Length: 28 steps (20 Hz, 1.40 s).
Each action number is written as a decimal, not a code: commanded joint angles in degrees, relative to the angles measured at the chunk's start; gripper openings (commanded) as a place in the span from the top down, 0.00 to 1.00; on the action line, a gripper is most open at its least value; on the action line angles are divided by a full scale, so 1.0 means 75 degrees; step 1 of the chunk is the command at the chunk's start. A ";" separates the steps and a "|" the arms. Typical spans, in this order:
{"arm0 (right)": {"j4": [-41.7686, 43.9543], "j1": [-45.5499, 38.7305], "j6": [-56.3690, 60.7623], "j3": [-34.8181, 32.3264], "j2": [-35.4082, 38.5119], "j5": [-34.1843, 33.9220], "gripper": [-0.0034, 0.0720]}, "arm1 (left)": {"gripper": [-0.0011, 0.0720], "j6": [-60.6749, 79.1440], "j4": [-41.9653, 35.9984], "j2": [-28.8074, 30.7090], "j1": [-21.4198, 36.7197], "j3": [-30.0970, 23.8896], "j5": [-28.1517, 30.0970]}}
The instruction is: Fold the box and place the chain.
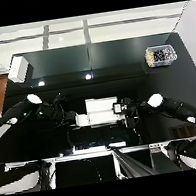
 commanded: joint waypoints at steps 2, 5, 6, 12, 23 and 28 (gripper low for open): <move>0.0000 0.0009 0.0000 -0.0006 -0.0003 0.0003 0.56 | 0.95 0.0638 -0.0560 -0.0015 -0.0047 0.0201 -0.0152; 0.0000 0.0009 0.0000 -0.0006 -0.0003 0.0003 0.56 | 0.91 0.0618 -0.0562 -0.0015 -0.0038 0.0417 -0.0455; 0.0000 0.0009 0.0000 -0.0006 -0.0003 0.0003 0.56 | 0.69 0.0606 -0.0560 -0.0015 -0.0026 0.0504 -0.0635; 0.0000 0.0009 0.0000 -0.0006 -0.0003 0.0003 0.56 | 0.02 0.0600 -0.0848 -0.0015 -0.0096 0.0828 -0.0901; 0.0000 0.0009 0.0000 -0.0003 -0.0003 0.0003 0.56 | 0.27 -0.0187 -0.0641 -0.0006 -0.0545 0.0950 -0.0635; -0.0003 0.0009 0.0000 -0.0006 -0.0003 0.0003 0.56 | 0.30 -0.1422 -0.0172 0.0093 -0.0997 0.1341 -0.0157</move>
